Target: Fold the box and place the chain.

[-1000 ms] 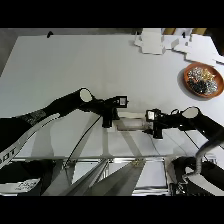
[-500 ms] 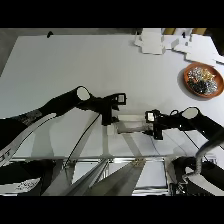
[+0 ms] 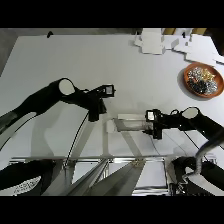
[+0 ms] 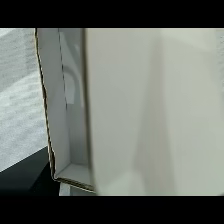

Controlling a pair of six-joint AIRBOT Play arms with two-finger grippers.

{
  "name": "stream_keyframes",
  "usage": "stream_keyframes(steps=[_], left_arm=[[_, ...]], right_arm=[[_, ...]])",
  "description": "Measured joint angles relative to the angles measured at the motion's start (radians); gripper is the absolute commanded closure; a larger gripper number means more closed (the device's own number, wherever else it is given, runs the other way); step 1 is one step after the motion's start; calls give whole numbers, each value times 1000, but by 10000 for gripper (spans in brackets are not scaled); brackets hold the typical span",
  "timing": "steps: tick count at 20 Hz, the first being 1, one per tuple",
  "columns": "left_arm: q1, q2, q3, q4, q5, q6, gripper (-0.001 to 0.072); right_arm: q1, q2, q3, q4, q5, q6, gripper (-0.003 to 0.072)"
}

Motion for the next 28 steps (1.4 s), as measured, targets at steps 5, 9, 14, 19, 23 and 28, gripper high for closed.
stream_keyframes(steps=[5,9,14,19,23,28], left_arm=[[-88,129,0,75,-80,-133,709],[-251,140,0,90,-6,-229,707],[-367,64,0,62,253,-311,707],[-372,-18,0,-66,591,-344,708],[-340,-105,0,-145,660,-352,707],[-325,-146,0,-170,632,-354,705]], right_arm=[[0,0,0,0,1,-1,289],[0,0,0,-1,1,-1,289],[0,0,0,-1,2,-1,289],[0,0,0,-1,2,-1,289],[0,0,0,-1,2,-1,289],[0,0,0,-1,2,-1,289]])
